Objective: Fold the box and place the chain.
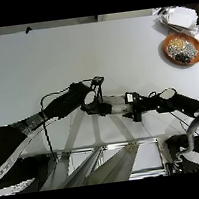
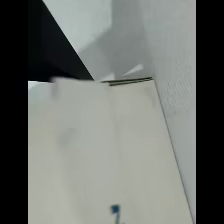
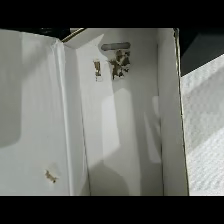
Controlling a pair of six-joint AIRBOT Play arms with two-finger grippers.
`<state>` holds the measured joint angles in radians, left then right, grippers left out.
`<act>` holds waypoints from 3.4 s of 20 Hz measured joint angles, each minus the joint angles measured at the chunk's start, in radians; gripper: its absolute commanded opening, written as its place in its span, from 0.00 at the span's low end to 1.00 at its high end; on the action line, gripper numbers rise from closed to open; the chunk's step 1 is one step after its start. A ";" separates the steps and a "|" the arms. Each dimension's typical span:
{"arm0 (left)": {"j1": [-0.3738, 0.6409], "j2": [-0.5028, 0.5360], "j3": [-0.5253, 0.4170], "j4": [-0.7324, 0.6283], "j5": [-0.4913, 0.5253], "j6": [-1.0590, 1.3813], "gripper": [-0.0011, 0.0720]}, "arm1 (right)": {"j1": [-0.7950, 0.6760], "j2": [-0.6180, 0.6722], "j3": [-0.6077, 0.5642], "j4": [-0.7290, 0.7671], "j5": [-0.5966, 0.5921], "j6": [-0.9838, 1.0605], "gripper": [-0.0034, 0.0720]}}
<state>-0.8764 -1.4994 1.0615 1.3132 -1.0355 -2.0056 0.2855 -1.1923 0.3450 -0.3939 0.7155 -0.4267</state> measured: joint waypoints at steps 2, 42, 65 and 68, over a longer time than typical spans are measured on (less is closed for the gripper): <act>0.013 0.031 0.000 0.001 -0.022 0.024 0.55 | 0.000 0.000 0.000 0.000 0.001 0.000 0.66; -0.001 -0.131 0.183 0.075 -0.166 -0.192 0.19 | 0.000 0.000 0.000 -0.002 0.006 -0.001 0.66; -0.035 -0.190 0.147 0.087 -0.144 -0.222 0.07 | 0.000 0.001 0.000 -0.002 0.006 0.000 0.66; -0.032 -0.182 0.143 0.085 -0.159 -0.203 0.26 | 0.000 0.001 0.000 -0.005 0.009 -0.007 0.66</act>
<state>-0.9085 -1.6817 1.2045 1.3987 -1.1942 -2.2082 0.2852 -1.1912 0.3447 -0.3988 0.7246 -0.4339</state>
